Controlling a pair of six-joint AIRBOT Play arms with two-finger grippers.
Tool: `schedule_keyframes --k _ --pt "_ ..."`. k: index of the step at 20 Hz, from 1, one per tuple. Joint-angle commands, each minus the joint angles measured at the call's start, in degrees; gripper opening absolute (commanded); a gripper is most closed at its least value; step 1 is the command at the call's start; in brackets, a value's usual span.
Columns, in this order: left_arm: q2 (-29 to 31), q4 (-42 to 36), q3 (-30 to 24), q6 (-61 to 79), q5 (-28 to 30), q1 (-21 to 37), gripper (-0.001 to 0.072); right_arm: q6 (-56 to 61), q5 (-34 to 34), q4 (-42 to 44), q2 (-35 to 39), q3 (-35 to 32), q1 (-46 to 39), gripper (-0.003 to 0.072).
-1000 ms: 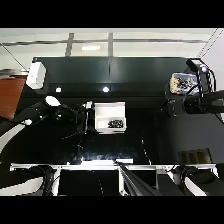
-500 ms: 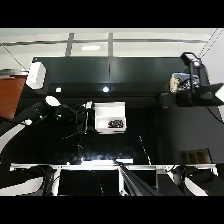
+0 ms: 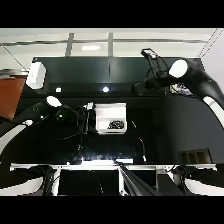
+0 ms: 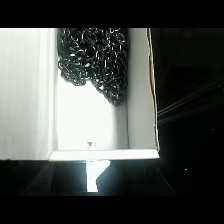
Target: Fold the box and place the chain.
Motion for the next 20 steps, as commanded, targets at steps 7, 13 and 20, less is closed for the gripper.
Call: schedule_keyframes --k 7,13,20 --pt "-0.1 1.9 0.0 -3.3 3.6 -1.4 0.0398 -16.8 5.5 9.7 -7.1 3.9 0.2 0.0699" --pt "-0.1 1.8 0.0 -3.3 3.6 -1.4 0.0398 -22.3 14.6 7.8 -7.0 3.9 0.3 0.0698" --pt "-0.1 1.6 0.0 -3.3 3.6 -1.2 0.0398 -25.3 15.7 9.2 -6.7 6.0 1.6 0.0698"
